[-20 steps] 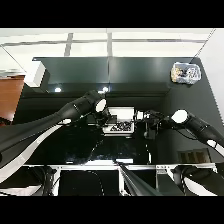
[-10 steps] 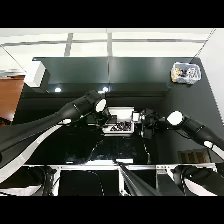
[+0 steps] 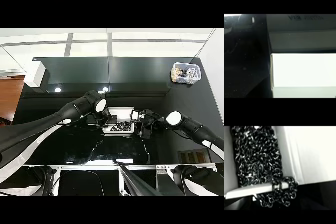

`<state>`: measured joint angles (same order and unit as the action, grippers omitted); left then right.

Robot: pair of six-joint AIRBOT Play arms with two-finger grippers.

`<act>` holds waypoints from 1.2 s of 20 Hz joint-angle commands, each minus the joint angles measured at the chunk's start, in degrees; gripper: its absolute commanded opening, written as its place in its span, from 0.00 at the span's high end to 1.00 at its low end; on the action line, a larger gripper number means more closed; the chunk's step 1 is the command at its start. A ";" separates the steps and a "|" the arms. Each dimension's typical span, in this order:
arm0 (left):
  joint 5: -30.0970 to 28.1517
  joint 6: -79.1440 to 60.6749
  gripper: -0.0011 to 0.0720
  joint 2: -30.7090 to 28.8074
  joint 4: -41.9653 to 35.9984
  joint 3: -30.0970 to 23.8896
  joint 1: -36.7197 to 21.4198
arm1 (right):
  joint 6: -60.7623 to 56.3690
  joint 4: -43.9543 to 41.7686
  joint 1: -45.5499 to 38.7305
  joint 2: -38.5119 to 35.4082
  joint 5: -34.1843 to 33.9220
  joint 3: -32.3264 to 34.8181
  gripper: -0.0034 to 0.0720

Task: Fold the box and place the chain.

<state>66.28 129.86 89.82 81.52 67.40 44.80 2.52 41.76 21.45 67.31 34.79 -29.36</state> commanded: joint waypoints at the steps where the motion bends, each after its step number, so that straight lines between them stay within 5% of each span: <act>1: 0.00 0.00 0.94 0.02 0.00 0.02 -0.02 | -0.79 0.48 0.04 0.90 -0.46 0.04 0.03; 2: 0.00 0.00 0.94 0.02 0.00 0.02 -0.02 | -0.81 0.48 0.02 0.90 -0.76 0.04 0.03; 4: 0.00 0.00 0.94 0.02 0.00 0.02 -0.04 | -0.85 0.72 -0.02 0.90 -0.52 0.04 0.38; 5: 0.00 0.00 0.94 0.02 0.00 0.02 -0.04 | -0.85 0.72 -0.04 0.90 -0.50 0.02 0.41; 6: 0.00 0.00 0.94 0.02 0.00 0.02 -0.02 | -0.87 0.72 -0.09 0.85 -0.48 0.02 0.55; 7: 0.00 0.00 0.94 0.02 0.00 0.02 -0.04 | -1.07 0.79 -0.22 0.57 -0.22 0.02 0.86; 8: 0.04 0.00 0.94 0.02 0.00 0.02 -0.02 | -1.88 0.98 -0.50 0.13 -0.09 0.02 0.92; 13: 0.42 0.00 0.94 0.02 0.04 0.02 -0.04 | -17.94 6.82 -3.56 -6.56 1.42 -0.20 0.93; 18: 0.44 0.00 0.94 0.02 0.00 0.02 -0.02 | -33.00 6.54 -5.60 -16.81 14.47 -2.21 0.92; 24: 0.42 0.00 0.94 0.02 -0.02 0.02 -0.04 | -36.22 -21.27 -5.64 -20.06 14.99 -8.22 0.92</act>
<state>66.65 129.86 89.82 81.49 67.40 44.82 -30.83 35.31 15.92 48.60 47.92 -34.94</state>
